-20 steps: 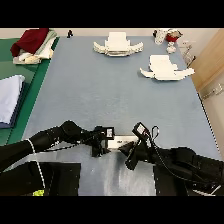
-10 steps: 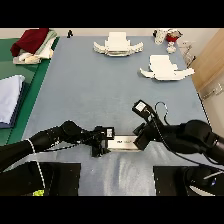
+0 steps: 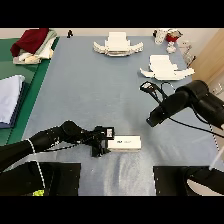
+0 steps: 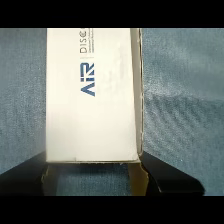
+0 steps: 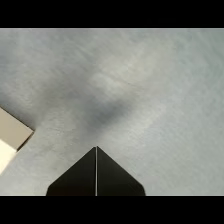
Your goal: Fold the box.
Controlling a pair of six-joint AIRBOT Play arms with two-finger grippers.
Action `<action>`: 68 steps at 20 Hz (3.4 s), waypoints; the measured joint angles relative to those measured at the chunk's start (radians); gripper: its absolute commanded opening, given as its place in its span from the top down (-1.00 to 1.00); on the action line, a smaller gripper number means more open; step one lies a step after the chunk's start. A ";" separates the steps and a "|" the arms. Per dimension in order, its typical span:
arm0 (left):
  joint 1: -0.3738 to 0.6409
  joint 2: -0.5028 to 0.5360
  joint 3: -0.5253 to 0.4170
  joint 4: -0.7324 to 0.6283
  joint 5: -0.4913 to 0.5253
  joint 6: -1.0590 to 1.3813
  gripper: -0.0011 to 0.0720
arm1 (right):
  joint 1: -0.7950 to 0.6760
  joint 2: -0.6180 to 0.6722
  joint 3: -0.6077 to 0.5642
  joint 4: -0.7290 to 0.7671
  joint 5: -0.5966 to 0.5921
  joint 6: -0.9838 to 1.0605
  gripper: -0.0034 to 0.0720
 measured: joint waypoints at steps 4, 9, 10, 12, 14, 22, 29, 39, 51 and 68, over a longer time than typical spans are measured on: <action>0.000 0.000 0.000 0.000 0.000 0.000 -0.47 | -0.047 -0.065 0.050 0.014 -0.027 -0.017 0.90; 0.000 0.000 0.000 0.000 0.000 0.000 -0.47 | -0.062 -0.086 0.066 0.018 -0.033 -0.016 0.90; 0.000 0.000 0.000 0.000 0.000 0.000 -0.47 | -0.063 -0.088 0.067 0.018 -0.034 -0.015 0.90; 0.000 0.000 0.000 0.000 0.000 0.000 -0.47 | -0.064 -0.089 0.069 0.019 -0.034 -0.014 0.90; 0.000 0.000 0.000 0.000 0.000 0.000 -0.47 | -0.065 -0.090 0.069 0.019 -0.035 -0.014 0.90; 0.076 0.092 0.014 0.024 -0.005 -0.171 -0.47 | -0.066 -0.090 0.069 0.019 -0.036 -0.013 0.90; 0.591 0.220 0.061 0.227 0.100 -0.604 -0.47 | -0.066 -0.090 0.069 0.019 -0.036 -0.013 0.90; 1.009 -0.250 0.573 0.271 0.147 -0.701 -0.47 | -0.066 -0.090 0.069 0.019 -0.036 -0.013 0.90; 1.018 -0.752 1.049 0.274 0.132 -0.729 -0.47 | -0.066 -0.090 0.069 0.019 -0.036 -0.013 0.90; 1.008 -0.829 1.109 0.274 0.161 -0.730 -0.95 | -0.066 -0.090 0.069 0.019 -0.036 -0.013 0.90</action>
